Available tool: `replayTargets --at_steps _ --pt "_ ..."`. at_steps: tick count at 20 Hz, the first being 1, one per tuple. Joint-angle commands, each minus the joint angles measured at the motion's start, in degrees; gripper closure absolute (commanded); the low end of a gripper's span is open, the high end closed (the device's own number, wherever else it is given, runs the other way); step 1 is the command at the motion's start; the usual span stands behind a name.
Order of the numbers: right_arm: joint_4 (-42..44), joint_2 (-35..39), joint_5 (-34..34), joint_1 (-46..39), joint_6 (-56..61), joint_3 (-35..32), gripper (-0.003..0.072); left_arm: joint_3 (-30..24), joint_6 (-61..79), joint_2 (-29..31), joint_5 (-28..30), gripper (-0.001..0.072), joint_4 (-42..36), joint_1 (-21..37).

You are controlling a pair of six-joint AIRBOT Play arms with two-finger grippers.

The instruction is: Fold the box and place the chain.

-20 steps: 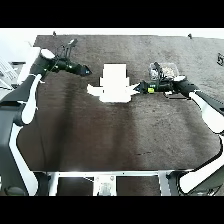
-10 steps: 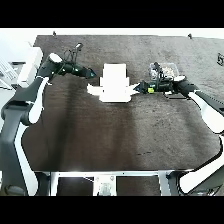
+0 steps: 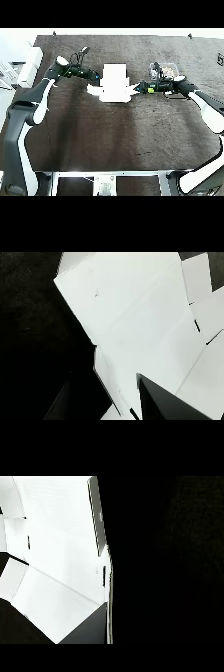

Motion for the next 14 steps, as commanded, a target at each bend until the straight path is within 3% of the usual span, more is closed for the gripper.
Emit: replayTargets --at_steps 1,14 --pt "-0.09 -0.04 0.09 0.04 0.00 0.07 0.0671 0.02 0.59 -0.48 0.61 0.0211 -0.55 -1.05" --pt "-0.11 -0.04 0.09 0.04 -0.28 0.07 0.0671 0.02 0.83 -2.34 0.90 0.0221 -3.91 -1.55"
